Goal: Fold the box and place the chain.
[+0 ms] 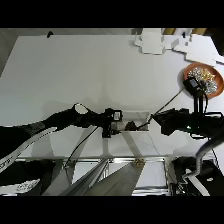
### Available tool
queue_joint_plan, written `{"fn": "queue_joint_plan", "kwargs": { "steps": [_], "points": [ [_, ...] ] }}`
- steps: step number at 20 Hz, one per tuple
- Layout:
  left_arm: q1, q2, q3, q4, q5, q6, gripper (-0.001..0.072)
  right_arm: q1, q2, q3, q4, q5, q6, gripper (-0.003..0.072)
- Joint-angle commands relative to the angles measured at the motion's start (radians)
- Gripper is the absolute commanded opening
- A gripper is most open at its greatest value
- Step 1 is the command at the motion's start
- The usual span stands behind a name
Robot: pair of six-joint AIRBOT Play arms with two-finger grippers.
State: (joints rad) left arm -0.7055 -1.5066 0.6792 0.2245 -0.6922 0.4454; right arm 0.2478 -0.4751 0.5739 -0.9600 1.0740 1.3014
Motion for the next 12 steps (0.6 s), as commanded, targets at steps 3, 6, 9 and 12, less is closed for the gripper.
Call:
{"fn": "queue_joint_plan", "kwargs": {
  "steps": [3,6,9,12],
  "points": [
    [0.000,0.001,0.000,0.000,0.000,0.001,0.0271,0.000,0.003,0.000,0.187,-0.019,-0.101,0.0022],
    [0.000,0.001,0.000,0.000,0.000,0.001,0.0271,0.000,0.003,-0.013,0.238,-0.051,-0.107,0.0022],
    [0.000,0.001,0.000,0.000,0.000,0.001,0.0271,0.000,0.001,-0.026,0.235,-0.066,-0.134,0.0023],
    [0.000,0.001,0.000,0.000,0.000,0.001,0.0271,0.000,0.001,-0.059,0.238,-0.079,-0.137,0.0023]
  ]
}}
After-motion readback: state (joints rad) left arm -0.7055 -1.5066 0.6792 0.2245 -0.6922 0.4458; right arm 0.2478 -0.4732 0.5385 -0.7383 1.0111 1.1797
